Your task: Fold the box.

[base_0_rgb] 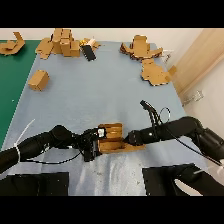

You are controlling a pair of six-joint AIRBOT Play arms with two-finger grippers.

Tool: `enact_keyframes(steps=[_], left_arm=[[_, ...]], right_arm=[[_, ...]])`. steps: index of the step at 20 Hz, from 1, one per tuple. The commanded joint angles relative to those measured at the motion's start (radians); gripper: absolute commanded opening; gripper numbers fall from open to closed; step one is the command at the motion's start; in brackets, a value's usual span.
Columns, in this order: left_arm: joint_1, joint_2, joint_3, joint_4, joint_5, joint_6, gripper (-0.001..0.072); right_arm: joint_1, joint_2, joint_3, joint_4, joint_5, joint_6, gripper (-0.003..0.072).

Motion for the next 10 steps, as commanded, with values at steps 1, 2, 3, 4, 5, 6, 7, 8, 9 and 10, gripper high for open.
enact_keyframes(steps=[1, 2, 3, 4, 5, 6, 7, 8, 9, 10], left_arm=[[0.001, 0.000, 0.001, 0.000, 0.000, 0.000, 0.0439], [0.001, 0.000, 0.001, 0.000, 0.000, 0.000, 0.0439], [0.001, 0.000, 0.001, 0.000, 0.000, 0.000, 0.0439], [0.001, 0.000, 0.001, 0.000, 0.000, 0.000, 0.0439], [0.001, 0.000, 0.001, 0.000, 0.000, 0.000, 0.0439], [0.001, 0.000, 0.001, 0.000, 0.000, 0.000, 0.0439], [0.001, 0.000, 0.001, 0.000, 0.000, 0.000, 0.0439], [0.001, 0.000, 0.001, 0.000, 0.000, 0.000, 0.0439], [0.001, 0.000, 0.001, 0.000, 0.000, 0.000, 0.0439], [0.001, 0.000, 0.001, 0.000, 0.000, 0.000, 0.0439]], right_arm=[[-0.002, -0.203, 0.148, 0.017, -0.018, -0.125, 0.0002], [-0.002, -0.277, 0.202, 0.016, -0.027, -0.164, 0.0002], [-0.002, -0.338, 0.242, 0.016, -0.024, -0.202, 0.0002], [-0.005, -0.397, 0.275, 0.002, -0.016, -0.230, 0.0002], [-0.005, -0.449, 0.293, -0.011, -0.013, -0.240, 0.0002], [-0.005, -0.496, 0.297, -0.026, -0.005, -0.252, 0.0002], [-0.005, -0.539, 0.297, -0.038, -0.001, -0.267, 0.0002], [-0.004, -0.573, 0.297, -0.047, 0.005, -0.286, 0.0002], [-0.004, -0.599, 0.297, -0.058, 0.019, -0.291, 0.0002], [-0.004, -0.621, 0.297, -0.067, 0.037, -0.291, 0.0002]])
